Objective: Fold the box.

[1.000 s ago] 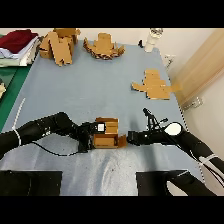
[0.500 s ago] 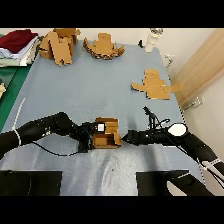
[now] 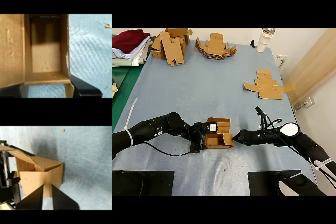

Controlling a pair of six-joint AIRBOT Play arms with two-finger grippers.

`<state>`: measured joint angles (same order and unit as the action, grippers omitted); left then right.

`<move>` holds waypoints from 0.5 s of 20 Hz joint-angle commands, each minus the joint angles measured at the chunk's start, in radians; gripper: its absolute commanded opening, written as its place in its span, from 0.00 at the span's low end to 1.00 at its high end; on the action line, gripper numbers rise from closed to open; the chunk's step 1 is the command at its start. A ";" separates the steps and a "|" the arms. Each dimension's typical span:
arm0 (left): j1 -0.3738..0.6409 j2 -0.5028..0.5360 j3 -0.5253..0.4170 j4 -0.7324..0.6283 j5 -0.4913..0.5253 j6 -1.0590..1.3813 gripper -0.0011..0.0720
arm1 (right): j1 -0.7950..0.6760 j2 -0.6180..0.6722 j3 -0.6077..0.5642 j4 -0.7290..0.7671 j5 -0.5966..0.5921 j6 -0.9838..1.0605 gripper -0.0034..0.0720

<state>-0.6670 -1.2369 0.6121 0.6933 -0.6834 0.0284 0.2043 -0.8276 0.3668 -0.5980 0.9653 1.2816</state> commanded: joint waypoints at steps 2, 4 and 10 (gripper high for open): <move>0.000 0.000 0.000 0.000 0.000 0.000 0.65 | 0.060 -0.046 0.000 0.004 -0.047 0.000 0.55; 0.000 0.000 0.000 0.000 0.000 0.000 0.65 | 0.115 -0.064 0.016 0.000 -0.089 0.000 0.55; 0.000 0.000 0.000 0.002 0.000 0.000 0.65 | 0.285 -0.065 0.151 -0.466 -0.130 0.421 0.54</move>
<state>-0.6670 -1.2369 0.6121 0.6941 -0.6834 0.0284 0.4107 -0.8886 0.4641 -0.8143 0.8593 1.4754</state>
